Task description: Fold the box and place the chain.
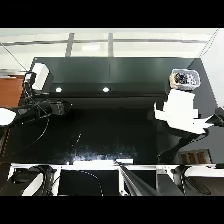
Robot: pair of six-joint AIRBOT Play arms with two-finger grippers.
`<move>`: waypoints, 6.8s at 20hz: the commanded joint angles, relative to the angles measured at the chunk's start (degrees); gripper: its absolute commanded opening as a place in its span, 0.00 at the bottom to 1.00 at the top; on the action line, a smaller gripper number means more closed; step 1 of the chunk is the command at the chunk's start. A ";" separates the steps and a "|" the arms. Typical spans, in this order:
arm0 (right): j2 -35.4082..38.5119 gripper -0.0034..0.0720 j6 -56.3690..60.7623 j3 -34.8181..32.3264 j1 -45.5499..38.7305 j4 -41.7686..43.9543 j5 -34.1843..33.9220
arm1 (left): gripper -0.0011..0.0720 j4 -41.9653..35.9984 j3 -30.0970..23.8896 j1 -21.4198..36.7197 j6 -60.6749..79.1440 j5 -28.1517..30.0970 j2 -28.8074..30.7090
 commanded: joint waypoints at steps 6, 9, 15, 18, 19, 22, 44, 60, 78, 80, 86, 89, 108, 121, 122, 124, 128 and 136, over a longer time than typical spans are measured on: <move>2.62 0.06 -3.65 -3.19 5.68 18.16 9.97 | 0.98 -0.02 0.07 -0.04 0.02 -2.71 -0.04; 5.70 0.06 -5.27 -7.04 12.85 20.48 8.59 | 0.98 -0.39 0.07 -0.07 0.02 -3.06 -0.04; 13.94 0.06 -5.33 -13.53 25.22 24.28 -0.46 | 0.98 -0.42 0.07 -1.86 0.04 -2.82 -0.07; 19.56 0.06 -5.92 -18.56 28.63 27.04 -3.78 | 0.98 -0.44 0.07 -4.68 0.04 -2.51 -0.72; 21.70 0.06 -6.60 -20.90 29.66 28.26 -4.70 | 0.98 -0.44 0.07 -5.88 0.04 -2.54 -1.22; 27.21 0.06 -9.55 -28.87 32.37 34.21 -7.91 | 0.98 -2.12 0.07 -10.60 -0.02 -2.58 -4.39; 30.73 0.06 -16.81 -39.91 46.66 43.65 -16.90 | 0.81 -30.67 18.60 -13.57 38.21 -36.85 -50.69; 30.93 0.89 -17.27 -25.73 43.36 24.52 -8.07 | 0.05 -16.17 25.94 -14.29 48.63 -37.81 -48.50; 32.35 0.89 -34.73 -29.00 60.65 16.85 -21.55 | 0.05 -8.37 18.10 -31.26 65.75 -4.46 -39.12; 32.35 0.89 -34.84 -32.04 63.91 14.47 -22.62 | 0.05 -7.54 18.10 -31.21 65.75 -4.48 -39.12; 32.35 0.89 -40.44 -36.92 74.23 12.98 -26.99 | 0.06 -6.95 18.10 -31.21 65.75 -4.52 -39.12; 32.35 0.89 -43.04 -38.75 77.96 12.79 -31.21 | 0.06 -6.97 18.12 -31.21 65.57 -4.52 -39.12; 35.47 0.89 -41.68 -39.65 82.75 10.25 -40.30 | 0.06 -6.99 18.12 -31.21 65.57 -4.66 -39.12; 35.26 0.89 -40.24 -44.52 91.65 14.08 -53.66 | 0.06 -6.99 18.12 -31.21 65.57 -5.66 -39.12; 35.26 0.89 -38.84 -44.57 91.62 13.97 -54.40 | 0.06 -6.99 18.12 -31.21 65.57 -5.68 -39.12; 35.74 0.89 -38.47 -44.26 91.56 13.86 -54.60 | 0.06 -6.99 18.12 -31.21 65.57 -5.88 -39.12; 39.19 0.89 -36.70 -42.62 88.76 10.80 -54.49 | 0.06 -6.99 18.12 -31.21 65.57 -6.03 -39.12; 40.02 0.89 -36.72 -40.02 79.23 10.99 -48.98 | 0.06 -6.97 18.12 -31.32 65.57 -7.52 -39.12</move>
